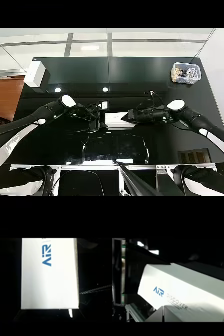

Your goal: Fold the box and place the chain.

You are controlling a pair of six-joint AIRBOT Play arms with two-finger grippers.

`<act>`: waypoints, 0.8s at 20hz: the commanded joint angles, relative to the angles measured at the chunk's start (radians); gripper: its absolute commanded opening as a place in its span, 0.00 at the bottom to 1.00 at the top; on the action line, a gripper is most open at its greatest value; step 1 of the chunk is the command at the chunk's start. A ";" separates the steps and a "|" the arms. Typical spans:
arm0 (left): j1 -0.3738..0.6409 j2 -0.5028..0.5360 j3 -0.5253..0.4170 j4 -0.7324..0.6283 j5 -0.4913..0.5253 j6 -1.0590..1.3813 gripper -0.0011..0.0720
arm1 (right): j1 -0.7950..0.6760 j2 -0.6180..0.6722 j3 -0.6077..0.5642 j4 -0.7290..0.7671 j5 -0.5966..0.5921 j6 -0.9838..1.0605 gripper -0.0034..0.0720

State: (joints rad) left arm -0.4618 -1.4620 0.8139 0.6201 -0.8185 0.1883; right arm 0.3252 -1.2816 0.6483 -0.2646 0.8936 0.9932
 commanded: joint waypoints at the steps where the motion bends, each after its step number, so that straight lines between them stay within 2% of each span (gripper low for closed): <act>1: 0.000 -0.001 -0.001 0.000 0.000 -0.001 0.43 | 0.002 -0.044 -0.001 -0.006 -0.009 0.003 0.09; 12: 0.000 -0.001 -0.001 0.000 0.000 -0.001 0.43 | -0.001 -0.039 0.003 -0.031 -0.013 -0.021 0.09; 13: 0.000 -0.001 -0.001 0.000 0.000 -0.001 0.43 | -0.006 -0.023 0.014 -0.036 0.006 -0.021 0.09; 15: 0.001 0.000 -0.001 0.000 0.000 -0.001 0.45 | -0.042 0.022 0.056 -0.039 0.118 -0.033 0.09; 16: 0.005 0.000 0.000 0.000 0.008 -0.001 0.59 | -0.072 0.049 0.083 -0.056 0.188 -0.033 0.09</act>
State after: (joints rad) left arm -0.4603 -1.4620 0.8135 0.6197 -0.8185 0.1856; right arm 0.2947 -1.2842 0.6849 -0.3325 0.9230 0.9726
